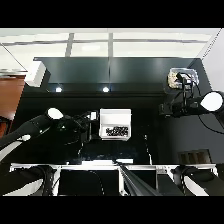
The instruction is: Fold the box and place the chain.
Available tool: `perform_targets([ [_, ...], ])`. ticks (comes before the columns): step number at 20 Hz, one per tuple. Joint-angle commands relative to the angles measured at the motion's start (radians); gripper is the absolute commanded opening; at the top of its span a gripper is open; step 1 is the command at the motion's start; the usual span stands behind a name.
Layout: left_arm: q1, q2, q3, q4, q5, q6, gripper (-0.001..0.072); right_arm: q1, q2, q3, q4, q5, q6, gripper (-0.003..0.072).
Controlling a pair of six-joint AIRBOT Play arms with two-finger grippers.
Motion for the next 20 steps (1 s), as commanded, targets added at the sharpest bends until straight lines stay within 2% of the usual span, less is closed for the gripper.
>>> perform_targets([
  [1, -0.013, 0.0, 0.001, -0.015, 0.023, -0.001, 0.0711, 0.0, 0.0, 0.0, 0.002, 0.0, 0.0, 0.0283],
  [13, -0.053, 0.0, 0.002, -0.016, 0.046, 0.006, 0.071, 0.0, 0.0, 0.0, 0.003, 0.0, 0.0, 0.0283],
  [16, -0.053, 0.0, 0.002, -0.019, 0.05, 0.003, 0.0678, 0.0, 0.0, 0.0, 0.003, 0.0, 0.0, 0.0283],
  [17, -0.053, 0.0, 0.002, -0.019, 0.051, 0.003, 0.0583, 0.0, 0.0, 0.0, 0.003, 0.0, 0.0, 0.0283],
  [18, -0.053, 0.0, 0.002, -0.019, 0.051, 0.003, 0.045, 0.0, 0.0, 0.0, 0.003, 0.0, 0.0, 0.0283],
  [19, -0.053, 0.0, 0.002, -0.019, 0.051, 0.003, 0.0387, 0.0, 0.0, 0.0, 0.006, 0.0, -0.001, 0.0283],
  [20, -0.053, 0.0, 0.002, -0.019, 0.055, 0.003, 0.0387, 0.0, 0.0, 0.0, 0.006, -0.006, -0.001, 0.0283],
])
